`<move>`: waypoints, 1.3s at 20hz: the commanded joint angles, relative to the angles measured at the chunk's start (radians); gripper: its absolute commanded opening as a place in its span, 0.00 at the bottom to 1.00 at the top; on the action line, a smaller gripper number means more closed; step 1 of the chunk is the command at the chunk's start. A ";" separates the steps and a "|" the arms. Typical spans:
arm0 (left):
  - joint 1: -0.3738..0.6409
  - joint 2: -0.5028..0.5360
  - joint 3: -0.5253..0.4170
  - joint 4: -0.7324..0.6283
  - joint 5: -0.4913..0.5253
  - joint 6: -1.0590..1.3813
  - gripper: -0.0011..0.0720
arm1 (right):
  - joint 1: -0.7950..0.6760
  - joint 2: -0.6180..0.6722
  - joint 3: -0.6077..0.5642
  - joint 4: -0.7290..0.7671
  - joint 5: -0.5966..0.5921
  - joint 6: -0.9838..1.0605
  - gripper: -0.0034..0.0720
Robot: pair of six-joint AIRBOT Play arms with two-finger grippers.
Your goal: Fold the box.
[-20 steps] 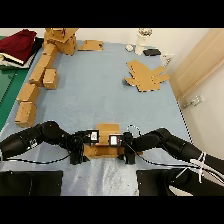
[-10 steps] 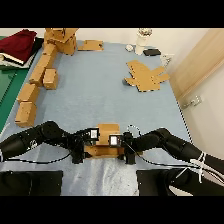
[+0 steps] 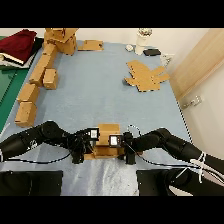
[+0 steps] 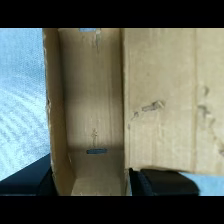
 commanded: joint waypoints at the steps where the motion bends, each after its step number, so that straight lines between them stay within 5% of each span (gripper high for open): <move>1: -0.001 -0.001 0.000 -0.040 0.019 0.012 0.16 | 0.000 0.000 0.000 0.001 0.001 0.000 0.66; 16: -0.069 -0.023 0.000 -0.151 0.084 0.061 0.21 | 0.000 0.000 0.000 0.000 0.001 0.000 0.66; 18: -0.069 -0.022 0.000 -0.148 0.081 0.061 0.75 | 0.000 0.000 0.000 0.000 0.001 0.000 0.66; 25: -0.069 -0.022 0.000 -0.144 0.073 0.047 0.79 | 0.000 0.000 0.000 0.000 0.001 0.000 0.66; 26: -0.069 -0.022 0.000 -0.138 0.073 0.023 0.70 | 0.000 0.000 0.000 0.000 0.001 0.000 0.66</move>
